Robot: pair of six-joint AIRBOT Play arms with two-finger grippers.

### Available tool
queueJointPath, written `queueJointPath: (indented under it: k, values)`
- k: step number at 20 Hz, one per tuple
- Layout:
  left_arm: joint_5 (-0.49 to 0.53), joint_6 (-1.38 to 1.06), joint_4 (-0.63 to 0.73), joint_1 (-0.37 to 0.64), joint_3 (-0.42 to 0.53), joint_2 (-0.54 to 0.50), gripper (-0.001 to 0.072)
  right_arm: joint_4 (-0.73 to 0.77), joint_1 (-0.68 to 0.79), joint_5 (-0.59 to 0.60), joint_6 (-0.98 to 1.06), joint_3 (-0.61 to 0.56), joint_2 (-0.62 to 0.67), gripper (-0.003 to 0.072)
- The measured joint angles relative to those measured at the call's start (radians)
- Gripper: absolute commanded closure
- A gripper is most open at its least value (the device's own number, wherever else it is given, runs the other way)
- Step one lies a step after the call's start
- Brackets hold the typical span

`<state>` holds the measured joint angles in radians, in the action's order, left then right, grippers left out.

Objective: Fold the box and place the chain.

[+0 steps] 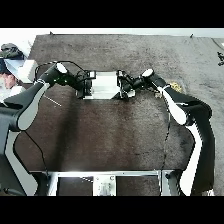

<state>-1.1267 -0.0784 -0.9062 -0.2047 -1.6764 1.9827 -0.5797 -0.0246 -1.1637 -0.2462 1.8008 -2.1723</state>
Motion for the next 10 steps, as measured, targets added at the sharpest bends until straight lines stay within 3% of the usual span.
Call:
queueJointPath:
  k: [10]
  values:
    - [-0.016, 0.0, 0.133, 0.001, 0.0, 0.005, 0.0505, 0.0, 0.0, 0.0, 0.0, 0.0, 0.0, 0.035]
